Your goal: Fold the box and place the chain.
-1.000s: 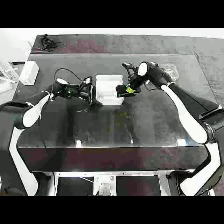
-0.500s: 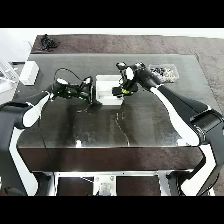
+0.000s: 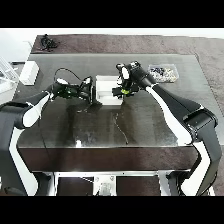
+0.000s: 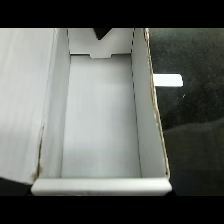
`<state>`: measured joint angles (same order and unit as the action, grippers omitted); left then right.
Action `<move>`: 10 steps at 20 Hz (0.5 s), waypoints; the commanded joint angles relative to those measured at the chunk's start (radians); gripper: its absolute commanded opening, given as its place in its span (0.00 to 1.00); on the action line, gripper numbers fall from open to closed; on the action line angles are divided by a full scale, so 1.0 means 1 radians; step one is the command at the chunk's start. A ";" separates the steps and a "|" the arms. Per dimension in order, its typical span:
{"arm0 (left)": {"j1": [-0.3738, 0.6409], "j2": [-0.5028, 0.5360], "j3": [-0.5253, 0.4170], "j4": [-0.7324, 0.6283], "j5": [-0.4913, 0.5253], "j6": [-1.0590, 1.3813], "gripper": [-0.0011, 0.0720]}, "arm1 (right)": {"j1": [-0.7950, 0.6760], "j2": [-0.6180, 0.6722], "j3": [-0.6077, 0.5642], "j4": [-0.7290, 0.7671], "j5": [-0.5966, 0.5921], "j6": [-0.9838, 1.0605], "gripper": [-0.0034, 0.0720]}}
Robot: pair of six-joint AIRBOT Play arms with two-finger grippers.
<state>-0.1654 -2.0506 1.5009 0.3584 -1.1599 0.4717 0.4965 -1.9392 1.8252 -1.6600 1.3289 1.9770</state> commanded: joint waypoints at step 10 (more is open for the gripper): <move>0.000 0.000 0.000 0.000 0.000 0.000 0.44 | 0.026 -0.025 0.020 -0.001 0.011 0.137 0.53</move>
<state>-0.1654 -2.0506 1.5009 0.3588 -1.1606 0.4717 0.5201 -1.9556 1.8439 -1.6650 1.3334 2.0918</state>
